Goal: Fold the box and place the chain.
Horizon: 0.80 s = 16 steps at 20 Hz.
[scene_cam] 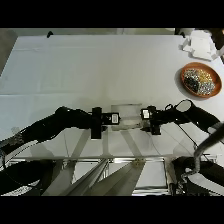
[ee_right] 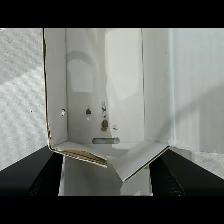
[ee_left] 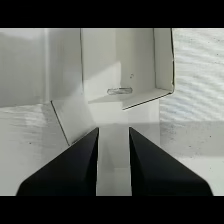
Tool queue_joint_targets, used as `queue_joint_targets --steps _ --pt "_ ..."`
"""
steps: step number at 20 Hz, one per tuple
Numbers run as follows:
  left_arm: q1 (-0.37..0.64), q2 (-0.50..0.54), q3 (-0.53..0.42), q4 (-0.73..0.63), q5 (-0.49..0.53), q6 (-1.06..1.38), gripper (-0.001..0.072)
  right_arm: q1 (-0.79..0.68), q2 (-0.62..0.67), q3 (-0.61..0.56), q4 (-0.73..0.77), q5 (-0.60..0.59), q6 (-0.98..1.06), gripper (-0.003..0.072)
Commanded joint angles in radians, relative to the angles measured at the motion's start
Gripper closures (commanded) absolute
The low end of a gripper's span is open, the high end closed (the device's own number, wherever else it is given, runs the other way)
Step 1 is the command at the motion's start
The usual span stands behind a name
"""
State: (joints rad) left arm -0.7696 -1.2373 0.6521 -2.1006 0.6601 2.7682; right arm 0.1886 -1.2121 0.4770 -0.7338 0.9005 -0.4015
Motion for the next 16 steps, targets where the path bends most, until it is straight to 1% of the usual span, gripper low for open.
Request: queue_joint_targets --steps 1,3,5,6,7,8,10,16 --pt "0.015 -0.001 -0.001 0.009 0.043 -0.060 0.0500 -0.001 0.001 0.001 0.000 0.000 0.000 0.0265" --pt "0.043 -0.001 -0.001 0.015 0.066 -0.073 0.0499 -0.001 0.001 0.001 0.000 0.000 0.000 0.0265" --pt "0.061 -0.001 0.000 0.014 0.051 -0.072 0.0496 -0.001 0.001 0.001 0.000 0.000 0.000 0.0265" --pt "0.061 -0.001 -0.001 0.014 0.029 -0.070 0.0472 -0.001 0.001 0.001 0.000 0.000 0.000 0.0265" --pt "0.058 -0.001 -0.001 0.013 -0.007 -0.058 0.0407 -0.001 0.001 0.001 0.000 0.000 0.000 0.0265" --pt "0.055 -0.004 -0.001 0.005 -0.041 -0.038 0.0371 -0.001 0.001 0.001 0.000 0.000 0.000 0.0265" --pt "0.039 -0.018 0.000 0.002 -0.084 0.006 0.0365 -0.001 0.001 0.001 0.000 0.000 0.000 0.0265" --pt "-0.019 -0.048 0.000 -0.018 -0.089 0.037 0.0363 -0.001 0.001 0.001 0.000 0.000 0.000 0.0265"
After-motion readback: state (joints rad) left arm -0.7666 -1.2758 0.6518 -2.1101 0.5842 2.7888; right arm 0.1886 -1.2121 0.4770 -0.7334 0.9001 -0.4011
